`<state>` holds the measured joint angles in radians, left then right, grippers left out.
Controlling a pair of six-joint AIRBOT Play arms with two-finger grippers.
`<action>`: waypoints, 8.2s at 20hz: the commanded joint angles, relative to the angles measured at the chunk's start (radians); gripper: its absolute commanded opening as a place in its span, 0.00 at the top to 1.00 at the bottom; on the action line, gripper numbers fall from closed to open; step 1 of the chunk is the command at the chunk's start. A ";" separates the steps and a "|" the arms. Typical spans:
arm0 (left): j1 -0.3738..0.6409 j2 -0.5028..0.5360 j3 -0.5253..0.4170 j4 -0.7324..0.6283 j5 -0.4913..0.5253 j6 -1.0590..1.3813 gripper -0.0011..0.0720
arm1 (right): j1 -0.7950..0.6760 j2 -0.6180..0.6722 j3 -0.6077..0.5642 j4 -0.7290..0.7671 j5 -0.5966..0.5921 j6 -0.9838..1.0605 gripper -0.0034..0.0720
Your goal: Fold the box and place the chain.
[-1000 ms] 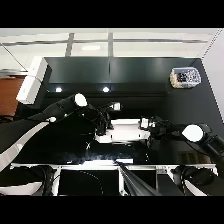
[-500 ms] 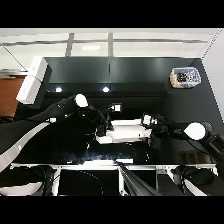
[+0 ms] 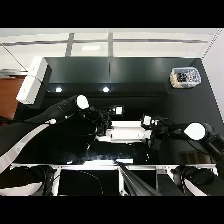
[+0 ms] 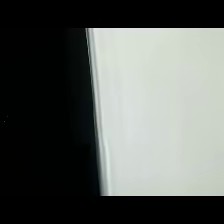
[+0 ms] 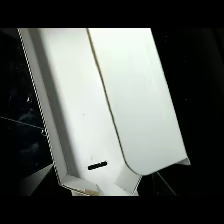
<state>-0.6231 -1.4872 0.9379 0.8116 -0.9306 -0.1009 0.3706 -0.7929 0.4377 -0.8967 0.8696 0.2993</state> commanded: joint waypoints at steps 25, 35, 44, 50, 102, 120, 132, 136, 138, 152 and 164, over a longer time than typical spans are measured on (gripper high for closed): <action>-0.011 0.011 0.000 0.044 0.012 0.001 0.95 | -0.001 -0.104 -0.006 0.122 -0.041 -0.100 0.02; -0.011 0.011 0.000 0.044 0.012 -0.008 0.95 | 0.000 -0.112 -0.055 0.168 -0.068 -0.240 0.02; -0.011 0.009 0.000 0.044 0.012 -0.009 0.95 | -0.001 -0.220 -0.055 0.241 -0.074 -0.387 0.02; -0.011 0.009 0.000 0.044 0.011 -0.009 0.95 | -0.001 -0.270 -0.055 0.208 -0.117 -0.407 0.02; -0.011 0.011 0.001 0.045 -0.030 -0.051 0.80 | -0.044 -0.294 -0.055 0.259 -0.086 -0.476 0.42; -0.005 0.338 -0.001 0.350 -0.220 -0.803 0.95 | -0.043 -0.294 -0.054 0.249 -0.084 -0.496 0.42; -0.003 0.383 -0.192 -0.113 0.006 -0.813 0.95 | 0.014 -0.293 -0.027 0.261 -0.127 -0.528 0.42; 0.019 0.383 -0.193 -0.114 0.006 -0.820 0.95 | 0.019 -0.293 -0.024 0.252 -0.181 -0.516 0.42; 0.020 0.383 -0.197 -0.114 0.010 -0.820 0.95 | 0.019 -0.293 -0.024 0.253 -0.169 -0.515 0.42; -0.088 0.234 -0.237 -0.191 0.537 -0.739 0.95 | 0.020 -0.293 -0.025 0.253 -0.163 -0.504 0.42; 0.002 0.349 -0.175 0.046 0.312 -0.733 0.95 | 0.020 -0.293 -0.025 0.254 -0.163 -0.486 0.42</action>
<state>-0.6655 -1.2133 0.7433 0.7532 -0.5236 -0.8341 0.3897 -1.0863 0.4126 -0.6449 0.7078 -0.2012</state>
